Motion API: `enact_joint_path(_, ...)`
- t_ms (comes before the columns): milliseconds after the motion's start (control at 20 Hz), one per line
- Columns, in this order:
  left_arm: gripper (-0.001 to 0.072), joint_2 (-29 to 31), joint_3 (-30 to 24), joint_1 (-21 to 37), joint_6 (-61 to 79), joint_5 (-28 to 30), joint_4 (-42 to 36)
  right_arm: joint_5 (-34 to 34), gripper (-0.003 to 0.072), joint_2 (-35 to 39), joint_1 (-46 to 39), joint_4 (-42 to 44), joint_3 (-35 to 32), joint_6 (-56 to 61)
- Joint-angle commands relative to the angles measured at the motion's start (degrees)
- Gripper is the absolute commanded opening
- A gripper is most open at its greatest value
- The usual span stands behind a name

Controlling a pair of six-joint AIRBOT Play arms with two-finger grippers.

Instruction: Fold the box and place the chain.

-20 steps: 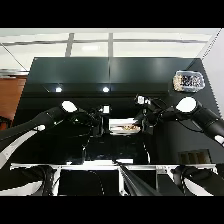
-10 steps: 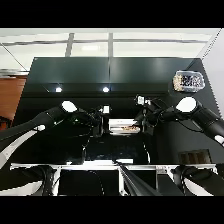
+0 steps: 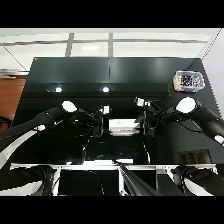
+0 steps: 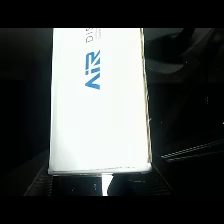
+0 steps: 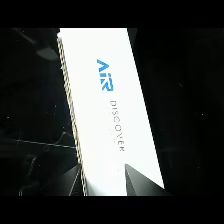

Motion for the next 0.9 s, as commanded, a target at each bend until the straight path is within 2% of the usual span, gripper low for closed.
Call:
enact_joint_path(0, 0.0499, 0.0, 0.0, 0.0, 0.0, 0.1, -0.1, -0.2, 0.0319, 0.0, 0.1, -0.4, 0.0, 0.3)
enact_joint_path(850, 0.05, 0.0, 0.0, 0.0, 0.0, 0.1, 0.0, 0.9, 0.0318, 0.9, -0.5, -2.4, 0.8, 2.2)
